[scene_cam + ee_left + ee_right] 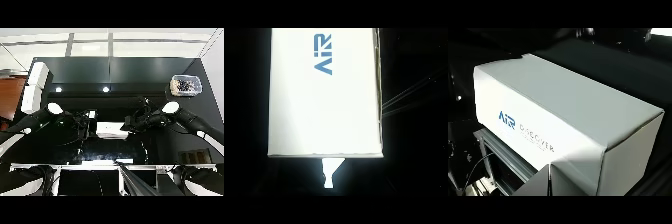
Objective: Fold the box and place the chain.
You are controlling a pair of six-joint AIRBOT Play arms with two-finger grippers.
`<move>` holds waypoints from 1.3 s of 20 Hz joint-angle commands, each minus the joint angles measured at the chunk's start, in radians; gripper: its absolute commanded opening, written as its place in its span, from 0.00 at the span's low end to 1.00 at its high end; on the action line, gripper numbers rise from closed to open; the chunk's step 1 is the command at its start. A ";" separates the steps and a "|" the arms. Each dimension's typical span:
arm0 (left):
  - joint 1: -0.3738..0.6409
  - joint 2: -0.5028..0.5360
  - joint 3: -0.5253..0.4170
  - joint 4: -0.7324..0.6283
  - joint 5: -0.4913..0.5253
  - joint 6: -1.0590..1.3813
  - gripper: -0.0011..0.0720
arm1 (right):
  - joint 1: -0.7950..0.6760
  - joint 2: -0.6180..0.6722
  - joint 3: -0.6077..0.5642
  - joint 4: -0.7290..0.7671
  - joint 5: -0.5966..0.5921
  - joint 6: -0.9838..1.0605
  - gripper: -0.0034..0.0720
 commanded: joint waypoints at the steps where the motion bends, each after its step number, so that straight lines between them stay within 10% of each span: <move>1: 0.000 0.000 0.000 0.000 0.000 0.000 0.65 | 0.008 -0.001 -0.004 -0.008 -0.023 0.002 0.08; 20: 0.000 0.000 0.000 0.000 0.000 0.000 0.66 | -0.070 0.166 0.017 0.021 0.039 -0.031 0.08; 23: 0.000 0.008 0.001 0.000 0.000 -0.014 0.99 | -0.167 0.297 0.017 0.020 0.093 -0.027 0.08; 26: 0.000 0.045 0.014 0.044 0.000 -0.130 0.99 | -0.269 0.399 0.017 0.010 0.141 -0.019 0.08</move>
